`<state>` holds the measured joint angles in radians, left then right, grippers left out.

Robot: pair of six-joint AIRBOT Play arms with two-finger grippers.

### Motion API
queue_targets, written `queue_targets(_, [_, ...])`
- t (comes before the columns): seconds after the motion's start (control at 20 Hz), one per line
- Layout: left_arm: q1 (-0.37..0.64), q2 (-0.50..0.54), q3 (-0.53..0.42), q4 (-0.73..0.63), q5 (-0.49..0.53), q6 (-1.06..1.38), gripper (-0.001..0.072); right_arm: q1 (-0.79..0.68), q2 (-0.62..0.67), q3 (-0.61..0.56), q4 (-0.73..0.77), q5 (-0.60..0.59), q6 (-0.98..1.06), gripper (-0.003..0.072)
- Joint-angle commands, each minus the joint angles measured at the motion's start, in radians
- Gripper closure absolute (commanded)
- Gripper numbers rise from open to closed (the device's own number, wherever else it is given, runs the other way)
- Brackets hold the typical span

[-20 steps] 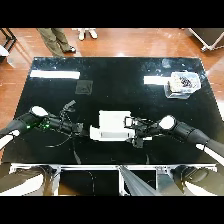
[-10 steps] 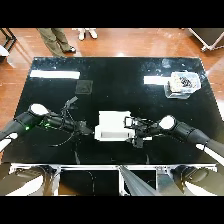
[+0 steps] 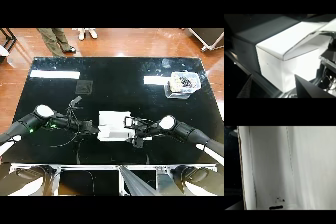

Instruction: Fold the box and place the chain.

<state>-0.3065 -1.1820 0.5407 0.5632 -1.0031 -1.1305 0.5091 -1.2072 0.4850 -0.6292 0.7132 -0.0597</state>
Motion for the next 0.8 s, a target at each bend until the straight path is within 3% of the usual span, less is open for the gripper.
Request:
queue_targets(0.0, [-0.055,0.001,0.01,0.002,0.059,-0.072,0.008,0.0,-0.001,-0.001,0.0,0.0,0.0,0.0355])
queue_targets(0.15, [-0.108,0.001,0.026,0.023,0.105,-0.147,0.008,0.0,-0.001,-0.001,0.0,0.0,0.0,0.0355])
queue_targets(0.35, [-0.174,0.001,0.056,0.149,0.144,-0.281,0.008,0.0,-0.001,-0.001,0.0,0.0,0.0,0.0356])
queue_targets(0.75, [-0.216,0.001,0.074,0.161,0.178,-0.401,0.008,0.0,-0.001,-0.001,0.0,0.0,0.0,0.0355])
